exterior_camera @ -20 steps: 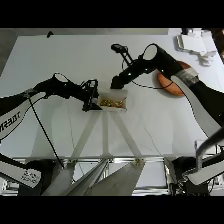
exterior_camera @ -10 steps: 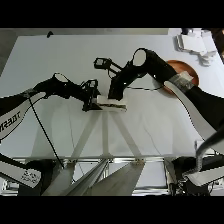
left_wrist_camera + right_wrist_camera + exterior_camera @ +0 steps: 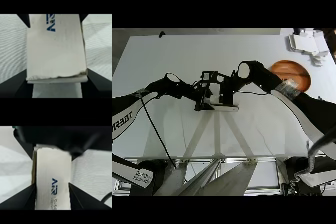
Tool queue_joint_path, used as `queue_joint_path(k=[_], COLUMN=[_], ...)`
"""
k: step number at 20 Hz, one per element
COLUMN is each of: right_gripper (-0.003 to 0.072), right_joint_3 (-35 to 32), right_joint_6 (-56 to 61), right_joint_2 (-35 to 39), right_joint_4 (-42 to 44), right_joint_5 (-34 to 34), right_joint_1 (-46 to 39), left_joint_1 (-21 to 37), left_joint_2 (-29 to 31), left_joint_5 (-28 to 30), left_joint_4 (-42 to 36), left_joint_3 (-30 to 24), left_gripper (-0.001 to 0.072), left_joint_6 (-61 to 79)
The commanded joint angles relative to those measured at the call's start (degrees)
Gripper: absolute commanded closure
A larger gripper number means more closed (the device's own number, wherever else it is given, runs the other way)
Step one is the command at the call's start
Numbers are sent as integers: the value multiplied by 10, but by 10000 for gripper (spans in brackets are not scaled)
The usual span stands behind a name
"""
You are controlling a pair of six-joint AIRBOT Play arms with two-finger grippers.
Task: Fold the box and place the chain.
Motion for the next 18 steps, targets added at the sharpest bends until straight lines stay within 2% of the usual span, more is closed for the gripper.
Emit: queue_joint_path(k=[1, 5, 9, 10, 11, 12, 18], right_gripper=[302, 335, 332, 306, 185, 131, 131], right_joint_3=[-6, -14, -60, -70, -73, -73, -73], right_joint_6=[-2, 17, 17, 17, 17, 17, 17], right_joint_2=[13, 16, 16, 16, 16, 17, 46], right_joint_4=[-13, -10, 12, 21, 29, 37, 43], right_joint_5=[-29, -32, -35, -36, -36, -39, -82], right_joint_1=[6, 6, 6, 6, 6, 6, 5], left_joint_1=[0, 0, 0, 0, 0, 0, 0], left_joint_2=[0, 0, 0, 0, 0, 0, 0], left_joint_5=[-2, -2, -2, -2, -2, -2, -2], left_joint_4=[2, 2, 2, 2, 2, 2, 2], left_joint_3=[0, 0, 0, 0, 0, 0, 0], left_gripper=[501, 502, 502, 502, 502, 501, 501], left_joint_6=[2, 2, 2, 2, 2, 2, 2])
